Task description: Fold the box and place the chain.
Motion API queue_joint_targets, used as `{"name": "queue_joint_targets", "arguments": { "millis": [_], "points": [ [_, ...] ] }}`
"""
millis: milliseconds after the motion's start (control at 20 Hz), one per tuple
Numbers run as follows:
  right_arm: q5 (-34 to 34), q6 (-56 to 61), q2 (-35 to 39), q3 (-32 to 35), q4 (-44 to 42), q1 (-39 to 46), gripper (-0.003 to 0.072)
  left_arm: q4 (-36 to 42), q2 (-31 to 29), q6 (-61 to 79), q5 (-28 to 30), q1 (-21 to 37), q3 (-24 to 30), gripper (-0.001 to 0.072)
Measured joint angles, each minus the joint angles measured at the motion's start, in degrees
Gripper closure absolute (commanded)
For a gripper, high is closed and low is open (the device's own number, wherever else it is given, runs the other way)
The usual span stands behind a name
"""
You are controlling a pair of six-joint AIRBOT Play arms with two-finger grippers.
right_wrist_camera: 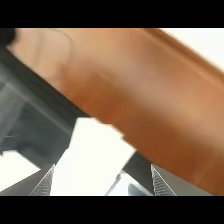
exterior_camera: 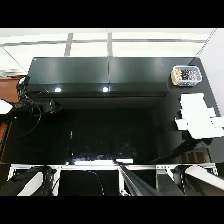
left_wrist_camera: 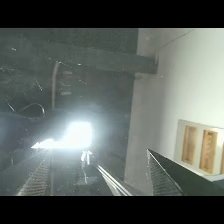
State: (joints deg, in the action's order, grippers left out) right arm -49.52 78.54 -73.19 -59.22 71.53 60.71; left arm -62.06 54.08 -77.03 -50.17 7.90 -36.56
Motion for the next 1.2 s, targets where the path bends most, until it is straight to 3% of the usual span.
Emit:
{"name": "queue_joint_targets", "arguments": {
  "millis": [250,450,500,550,600,750,850,1000,1200],
  "points": [
    [-13.0,-14.8,-14.2,-13.0,-5.8,3.7,-0.0034,0.3,0.0,-2.4,-1.2,0.0,0.0,0.0006],
    [-17.5,-28.8,-19.1,-16.8,-5.9,0.1,-0.0013,0.8,0.0,-2.0,-1.6,0.0,0.0,0.0006],
    [-17.9,-30.7,-19.9,-17.2,-5.6,-0.6,0.014,0.9,0.0,-1.8,-1.8,0.0,0.0,0.0007],
    [-18.4,-32.1,-20.5,-17.5,-5.4,-1.2,0.0222,0.9,0.0,-1.6,-1.9,0.0,0.0,0.0006],
    [-19.1,-33.2,-20.9,-17.8,-5.4,-1.6,0.0363,1.0,0.0,-1.5,-1.9,0.0,0.0,0.0006],
    [-22.6,-35.0,-21.4,-18.1,-5.4,-2.1,0.0632,1.0,0.0,-1.3,-2.4,0.0,0.0,0.0006],
    [-25.4,-35.5,-20.9,-18.2,-6.8,-2.3,0.0675,1.0,0.1,-1.1,-2.4,0.0,0.0,0.0006],
    [-28.5,-36.0,-17.8,-17.1,-11.4,-3.3,0.0675,0.7,0.1,-0.7,-2.2,0.0,0.0,0.0006],
    [-29.0,-36.2,-9.8,-10.0,-18.9,-7.1,0.0675,-0.4,0.1,-0.4,-0.6,0.0,0.0,0.0007]
  ]
}}
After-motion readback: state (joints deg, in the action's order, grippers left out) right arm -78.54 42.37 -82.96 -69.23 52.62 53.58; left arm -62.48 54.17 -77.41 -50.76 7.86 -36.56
